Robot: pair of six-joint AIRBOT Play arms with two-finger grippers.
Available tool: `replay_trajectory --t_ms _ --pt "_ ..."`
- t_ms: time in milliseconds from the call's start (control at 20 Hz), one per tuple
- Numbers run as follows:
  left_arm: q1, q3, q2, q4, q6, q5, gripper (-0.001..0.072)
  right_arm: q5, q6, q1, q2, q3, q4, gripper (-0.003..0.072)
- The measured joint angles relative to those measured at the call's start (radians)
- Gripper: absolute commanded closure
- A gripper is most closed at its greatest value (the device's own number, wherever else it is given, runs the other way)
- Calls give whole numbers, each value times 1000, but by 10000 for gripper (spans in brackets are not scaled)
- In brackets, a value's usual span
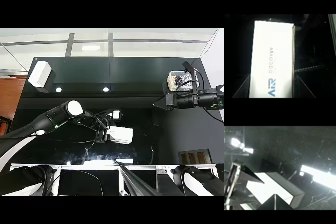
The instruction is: Fold the box and place the chain.
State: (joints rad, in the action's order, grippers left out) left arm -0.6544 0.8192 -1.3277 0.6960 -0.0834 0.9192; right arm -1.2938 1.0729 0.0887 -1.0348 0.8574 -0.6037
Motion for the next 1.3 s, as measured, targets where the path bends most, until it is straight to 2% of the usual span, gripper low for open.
replay_trajectory --t_ms 300,700,750,850,900,1100,1300 --pt "-11 -2 -25 2 -15 -12 1 1 0 0 0 0 0 670" --pt "-89 -19 -83 30 -39 -112 10 4 0 0 0 0 0 670" --pt "-98 -21 -85 45 -59 -131 49 4 0 0 0 0 0 670" --pt "-112 -24 -85 85 -121 -172 293 5 0 0 0 0 0 670" --pt "-116 -24 -80 104 -155 -190 313 6 0 0 0 0 0 670" --pt "-74 -27 -11 221 -310 -197 313 7 0 0 0 0 0 670" --pt "102 -29 91 389 -532 -86 313 8 0 0 0 0 0 670"
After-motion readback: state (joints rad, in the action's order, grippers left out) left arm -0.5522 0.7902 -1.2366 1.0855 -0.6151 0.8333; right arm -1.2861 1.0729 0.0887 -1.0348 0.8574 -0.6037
